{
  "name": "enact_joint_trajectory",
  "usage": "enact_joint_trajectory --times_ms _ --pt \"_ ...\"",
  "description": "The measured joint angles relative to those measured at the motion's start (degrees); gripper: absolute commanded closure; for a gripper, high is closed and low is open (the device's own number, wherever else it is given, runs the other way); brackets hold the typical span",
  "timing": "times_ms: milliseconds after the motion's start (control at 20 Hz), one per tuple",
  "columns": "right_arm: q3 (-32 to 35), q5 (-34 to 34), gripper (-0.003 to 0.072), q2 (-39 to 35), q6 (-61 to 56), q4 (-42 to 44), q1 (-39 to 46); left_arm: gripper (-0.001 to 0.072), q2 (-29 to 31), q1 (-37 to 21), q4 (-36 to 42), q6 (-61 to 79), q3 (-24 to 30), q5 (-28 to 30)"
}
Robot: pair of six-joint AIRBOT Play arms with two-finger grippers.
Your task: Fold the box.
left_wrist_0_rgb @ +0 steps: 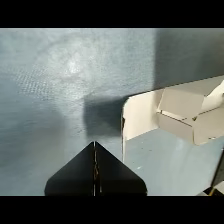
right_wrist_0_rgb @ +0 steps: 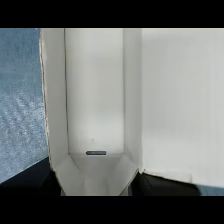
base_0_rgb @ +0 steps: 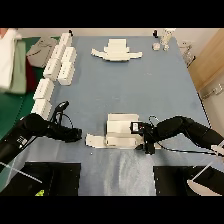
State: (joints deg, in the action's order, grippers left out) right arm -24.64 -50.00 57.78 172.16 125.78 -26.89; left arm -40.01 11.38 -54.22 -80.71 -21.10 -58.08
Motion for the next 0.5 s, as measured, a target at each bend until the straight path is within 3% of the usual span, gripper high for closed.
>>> enact_joint_trajectory --times_ms 350,500 --pt "0.0 0.0 0.0179 0.0 0.0 0.0 0.0 0.0697 -9.1 11.6 9.3 -2.1 2.1 11.8" --pt "0.0 0.0 0.0178 0.0 0.0 0.0 0.0 0.0697 -10.4 15.0 11.7 -2.3 0.9 14.2"
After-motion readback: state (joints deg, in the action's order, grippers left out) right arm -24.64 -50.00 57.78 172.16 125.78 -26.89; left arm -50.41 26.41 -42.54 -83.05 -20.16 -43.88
